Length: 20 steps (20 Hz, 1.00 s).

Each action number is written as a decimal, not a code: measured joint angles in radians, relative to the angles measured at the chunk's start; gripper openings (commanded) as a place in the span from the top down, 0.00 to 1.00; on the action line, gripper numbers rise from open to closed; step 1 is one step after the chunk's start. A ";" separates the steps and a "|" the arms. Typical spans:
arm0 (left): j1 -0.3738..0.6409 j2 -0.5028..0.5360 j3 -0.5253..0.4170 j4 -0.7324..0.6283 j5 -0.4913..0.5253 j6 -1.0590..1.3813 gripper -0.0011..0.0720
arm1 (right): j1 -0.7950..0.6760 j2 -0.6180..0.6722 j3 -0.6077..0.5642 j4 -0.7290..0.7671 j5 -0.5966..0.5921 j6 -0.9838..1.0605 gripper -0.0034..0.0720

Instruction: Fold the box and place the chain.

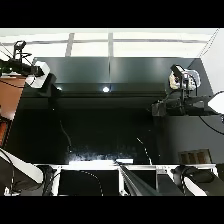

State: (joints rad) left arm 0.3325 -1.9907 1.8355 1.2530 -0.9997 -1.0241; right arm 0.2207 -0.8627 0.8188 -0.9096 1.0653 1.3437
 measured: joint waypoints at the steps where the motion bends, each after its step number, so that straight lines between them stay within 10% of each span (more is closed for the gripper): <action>1: 0.002 -0.020 0.018 0.019 -0.012 -0.018 0.12 | 0.000 0.000 0.000 0.000 0.000 0.001 0.93; 2: 0.004 -0.030 0.033 0.025 -0.014 -0.036 0.00 | 0.000 0.000 0.000 0.000 0.000 0.005 0.93; 8: 0.010 -0.029 0.180 0.063 -0.204 -0.186 0.07 | 0.000 0.003 0.010 -0.005 0.009 0.010 0.93; 11: 0.011 0.057 0.218 0.100 -0.375 -0.317 0.91 | 0.000 0.005 0.073 -0.055 0.040 -0.021 0.93; 13: 0.011 0.143 0.212 0.125 -0.499 -0.381 0.94 | 0.000 0.006 0.145 -0.115 0.097 -0.029 0.93; 16: -0.012 0.359 0.083 0.095 -0.566 -0.417 0.94 | 0.000 0.026 0.214 -0.179 0.181 -0.002 0.94; 20: -0.109 0.806 -0.329 0.035 -0.333 -0.396 0.94 | 0.006 0.124 0.153 -0.247 0.054 0.011 0.94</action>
State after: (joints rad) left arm 0.2230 -1.1843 1.5063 1.2884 -1.3327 -1.4200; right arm 0.2272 -0.7387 0.9714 -1.1568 1.1191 1.3548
